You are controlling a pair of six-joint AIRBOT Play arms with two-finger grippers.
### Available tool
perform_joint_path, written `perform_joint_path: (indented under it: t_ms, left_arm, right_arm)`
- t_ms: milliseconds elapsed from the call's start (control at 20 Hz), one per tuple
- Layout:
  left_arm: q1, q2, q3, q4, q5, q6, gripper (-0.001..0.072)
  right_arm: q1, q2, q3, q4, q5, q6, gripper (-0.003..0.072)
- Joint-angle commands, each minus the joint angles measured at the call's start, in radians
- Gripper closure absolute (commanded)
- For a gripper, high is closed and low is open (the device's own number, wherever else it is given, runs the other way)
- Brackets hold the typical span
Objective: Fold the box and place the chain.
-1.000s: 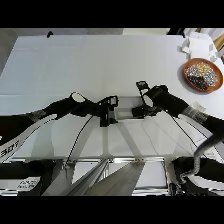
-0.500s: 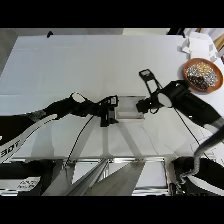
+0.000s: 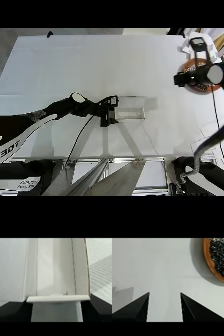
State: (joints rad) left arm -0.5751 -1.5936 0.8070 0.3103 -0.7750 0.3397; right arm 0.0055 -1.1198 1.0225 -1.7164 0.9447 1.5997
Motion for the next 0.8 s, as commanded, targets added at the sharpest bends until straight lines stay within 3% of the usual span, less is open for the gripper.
perform_joint_path:
  t_ms: [0,400,500,750]
  left_arm:
    - [0.000,0.000,0.000,0.000,0.000,0.000,0.0624]
    - [0.000,0.000,0.000,0.000,0.000,0.000,0.0624]
    - [0.000,0.000,0.000,0.000,0.000,0.000,0.0624]
    - [0.000,0.000,0.000,0.000,0.000,0.000,0.0624]
  right_arm:
    - [-0.211,-0.105,0.014,0.037,-0.117,-0.045,0.0290]
    - [-0.376,-0.452,0.279,0.038,-0.058,-0.108,0.0310]
    - [-0.387,-0.513,0.356,0.039,-0.036,-0.105,0.0394]
    - [-0.407,-0.595,0.425,0.032,0.005,-0.061,0.0393]
